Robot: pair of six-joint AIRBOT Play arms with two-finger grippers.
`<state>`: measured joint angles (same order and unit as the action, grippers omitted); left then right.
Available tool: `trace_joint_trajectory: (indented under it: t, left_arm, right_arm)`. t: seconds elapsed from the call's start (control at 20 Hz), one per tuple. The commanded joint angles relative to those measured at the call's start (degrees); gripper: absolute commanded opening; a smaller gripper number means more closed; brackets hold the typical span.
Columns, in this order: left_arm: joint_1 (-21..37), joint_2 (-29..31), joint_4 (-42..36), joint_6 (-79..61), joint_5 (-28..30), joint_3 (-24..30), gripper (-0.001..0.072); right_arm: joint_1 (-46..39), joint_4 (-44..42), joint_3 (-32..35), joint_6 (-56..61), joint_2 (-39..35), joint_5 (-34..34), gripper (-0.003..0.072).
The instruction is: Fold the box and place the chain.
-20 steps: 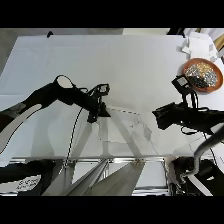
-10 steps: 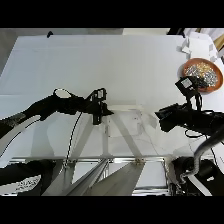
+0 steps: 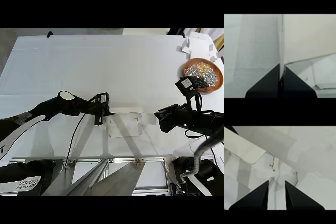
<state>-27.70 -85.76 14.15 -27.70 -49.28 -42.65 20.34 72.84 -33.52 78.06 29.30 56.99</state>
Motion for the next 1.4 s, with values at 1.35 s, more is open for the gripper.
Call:
trace_joint_trajectory:
  t: [1.35]
  left_arm:
    - [-0.24, -7.39, 10.34, 4.57, -5.75, -8.2, 0.0003]
  right_arm:
    - [0.02, 0.0, -0.02, -0.09, -0.04, -0.87, 0.0232]
